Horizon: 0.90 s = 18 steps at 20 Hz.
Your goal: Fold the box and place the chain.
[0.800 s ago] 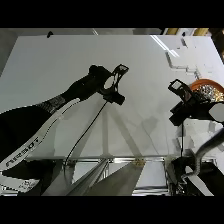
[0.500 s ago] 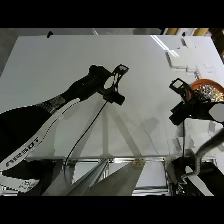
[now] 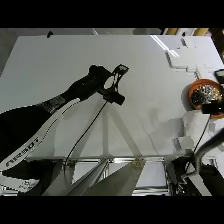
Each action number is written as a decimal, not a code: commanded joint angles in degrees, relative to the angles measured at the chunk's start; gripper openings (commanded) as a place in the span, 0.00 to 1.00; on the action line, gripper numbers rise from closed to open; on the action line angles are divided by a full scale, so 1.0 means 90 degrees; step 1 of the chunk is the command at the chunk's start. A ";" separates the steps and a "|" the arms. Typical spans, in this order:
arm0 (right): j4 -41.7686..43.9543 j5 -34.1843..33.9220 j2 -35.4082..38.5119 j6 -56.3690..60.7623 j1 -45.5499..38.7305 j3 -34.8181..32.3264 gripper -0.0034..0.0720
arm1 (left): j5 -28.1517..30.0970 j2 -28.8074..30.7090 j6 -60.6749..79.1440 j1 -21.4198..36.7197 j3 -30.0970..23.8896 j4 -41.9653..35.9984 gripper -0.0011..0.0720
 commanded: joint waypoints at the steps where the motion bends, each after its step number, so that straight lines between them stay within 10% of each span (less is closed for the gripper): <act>1: -0.0561 -0.0078 -0.0323 -0.0032 -0.1117 0.0044 0.66 | 0.0000 0.0000 0.0000 -0.0005 -0.0002 -0.0010 0.03; 14: -0.0794 0.0012 -0.1960 -0.1753 -0.2475 0.0044 0.64 | 0.0002 0.0000 0.0000 -0.0002 -0.0002 -0.0012 0.03; 18: -0.0814 0.0066 -0.2290 -0.1717 -0.2484 0.0041 0.49 | 0.0000 0.0000 0.0000 -0.0002 -0.0002 -0.0012 0.03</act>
